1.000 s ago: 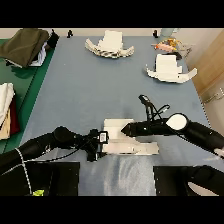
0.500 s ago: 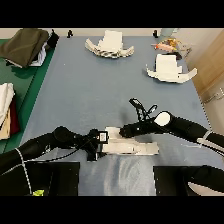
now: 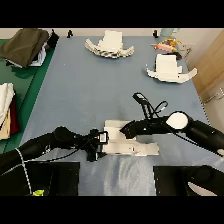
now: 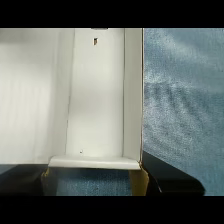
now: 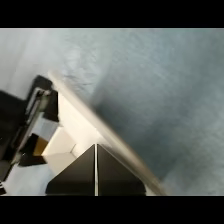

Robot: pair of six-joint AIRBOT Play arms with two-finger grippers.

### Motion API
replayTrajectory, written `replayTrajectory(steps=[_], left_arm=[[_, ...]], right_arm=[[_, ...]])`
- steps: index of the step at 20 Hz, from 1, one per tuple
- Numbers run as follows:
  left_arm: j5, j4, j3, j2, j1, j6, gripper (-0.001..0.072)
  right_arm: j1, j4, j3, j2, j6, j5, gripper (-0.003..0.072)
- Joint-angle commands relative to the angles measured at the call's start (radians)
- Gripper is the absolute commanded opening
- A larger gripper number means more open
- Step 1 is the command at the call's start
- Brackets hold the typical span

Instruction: Fold the box.

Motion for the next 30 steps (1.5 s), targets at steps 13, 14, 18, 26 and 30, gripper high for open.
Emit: replayTrajectory(steps=[13,14,18,26,30], left_arm=[[0.0,0.0,0.0,-0.001,0.0,-0.001,0.0509],[0.0,0.0,0.0,-0.001,0.0,-0.002,0.0509],[0.0,0.0,0.0,-0.001,0.0,-0.001,0.0509],[0.0,0.0,0.0,-0.001,0.0,-0.001,0.0508],[0.0,0.0,0.0,-0.001,0.0,-0.001,0.0509]], right_arm=[[0.0,-0.481,-0.214,0.36,-0.465,0.233,0.0599],[0.0,-0.48,-0.229,0.359,-0.502,0.197,0.0599],[0.0,-0.435,-0.251,0.316,-0.618,0.105,0.0599],[0.0,-0.187,-0.25,0.163,-0.819,0.062,0.0285],[0.0,-0.137,-0.249,0.149,-0.884,0.016,0.0198]])
